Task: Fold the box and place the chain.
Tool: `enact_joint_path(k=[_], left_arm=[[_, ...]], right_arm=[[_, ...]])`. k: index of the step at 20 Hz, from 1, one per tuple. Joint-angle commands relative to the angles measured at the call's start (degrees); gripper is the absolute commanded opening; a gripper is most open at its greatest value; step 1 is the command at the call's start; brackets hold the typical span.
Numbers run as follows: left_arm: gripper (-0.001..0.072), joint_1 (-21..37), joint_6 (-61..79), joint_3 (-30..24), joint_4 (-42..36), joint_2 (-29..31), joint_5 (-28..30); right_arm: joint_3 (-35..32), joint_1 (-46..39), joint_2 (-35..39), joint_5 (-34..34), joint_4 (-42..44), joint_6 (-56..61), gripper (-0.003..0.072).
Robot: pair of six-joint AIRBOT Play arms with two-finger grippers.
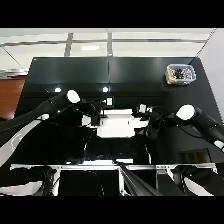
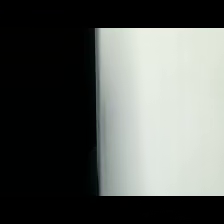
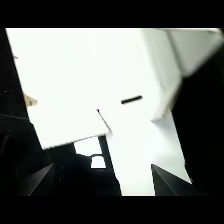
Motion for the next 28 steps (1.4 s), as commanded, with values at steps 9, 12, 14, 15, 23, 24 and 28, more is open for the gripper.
enact_joint_path(k=[9, 12, 14, 15, 23, 24, 28], left_arm=[[0.0029, -0.02, 0.15, -0.04, 0.22, -0.24, -0.48], [0.0030, -0.02, 0.15, -0.04, 0.22, -0.24, -0.48], [0.0030, -0.02, 0.15, -0.04, 0.22, -0.24, -0.50], [0.0030, -0.02, 0.13, -0.04, 0.22, -0.24, -0.50], [0.0029, -0.02, 0.13, -0.04, 0.22, -0.24, -0.50], [0.0029, -0.02, 0.15, -0.04, 0.22, -0.24, -0.52], [0.0030, -0.02, 0.15, -0.04, 0.22, -0.24, -0.50]], right_arm=[[-1.53, 8.04, -4.83, -6.69, 7.91, -9.40, 0.0687], [-1.51, 9.05, -4.85, -10.12, 10.60, -9.40, 0.0686], [-0.85, 8.92, -4.37, -10.56, 8.96, -9.40, 0.0686], [-0.44, 8.92, -4.17, -11.02, 6.99, -9.42, 0.0687], [3.23, 7.32, -3.76, -13.70, 5.09, -10.84, 0.0686], [3.26, 6.51, -3.76, -13.88, 5.35, -11.28, 0.0687], [3.26, 3.89, -3.76, -13.88, 8.46, -12.81, 0.0687]])
